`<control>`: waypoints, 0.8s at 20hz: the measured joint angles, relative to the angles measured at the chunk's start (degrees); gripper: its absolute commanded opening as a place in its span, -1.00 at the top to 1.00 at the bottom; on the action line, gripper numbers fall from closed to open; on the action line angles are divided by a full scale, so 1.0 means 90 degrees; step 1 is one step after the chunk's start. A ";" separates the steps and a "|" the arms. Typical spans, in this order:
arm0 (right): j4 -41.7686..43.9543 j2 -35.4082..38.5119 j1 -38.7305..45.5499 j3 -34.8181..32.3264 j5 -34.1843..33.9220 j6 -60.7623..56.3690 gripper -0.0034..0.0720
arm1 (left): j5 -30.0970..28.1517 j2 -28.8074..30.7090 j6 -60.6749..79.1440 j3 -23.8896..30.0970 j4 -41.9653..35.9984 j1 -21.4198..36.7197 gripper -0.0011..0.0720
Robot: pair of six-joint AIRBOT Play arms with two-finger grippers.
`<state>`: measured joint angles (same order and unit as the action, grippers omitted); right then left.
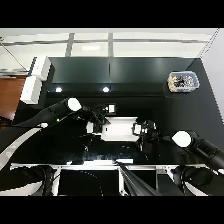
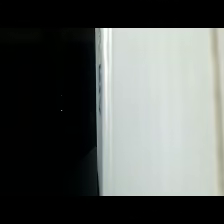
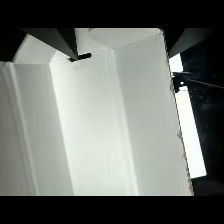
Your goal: Fold the box and place the chain.
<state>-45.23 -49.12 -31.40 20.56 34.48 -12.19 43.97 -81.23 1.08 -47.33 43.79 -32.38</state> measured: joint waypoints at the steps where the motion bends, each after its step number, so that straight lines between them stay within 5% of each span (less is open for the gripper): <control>1: -0.0015 -0.0005 0.0017 0.0083 -0.0024 0.0000 -0.74 | 0.0000 0.0000 0.0000 0.0000 0.0002 0.0000 0.89; 10: 0.0027 -0.0340 0.0651 0.0641 -0.0041 0.0126 -0.74 | -0.0007 0.0000 -0.0017 0.0000 0.0002 0.0000 0.89; 16: 0.0894 -0.0634 0.0755 0.0690 0.0148 0.1180 -0.74 | -0.0002 -0.0002 0.0002 0.0000 0.0007 0.0000 0.89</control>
<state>-37.19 -54.83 -24.60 26.76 35.81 -1.56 43.94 -81.25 1.10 -47.33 43.86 -32.38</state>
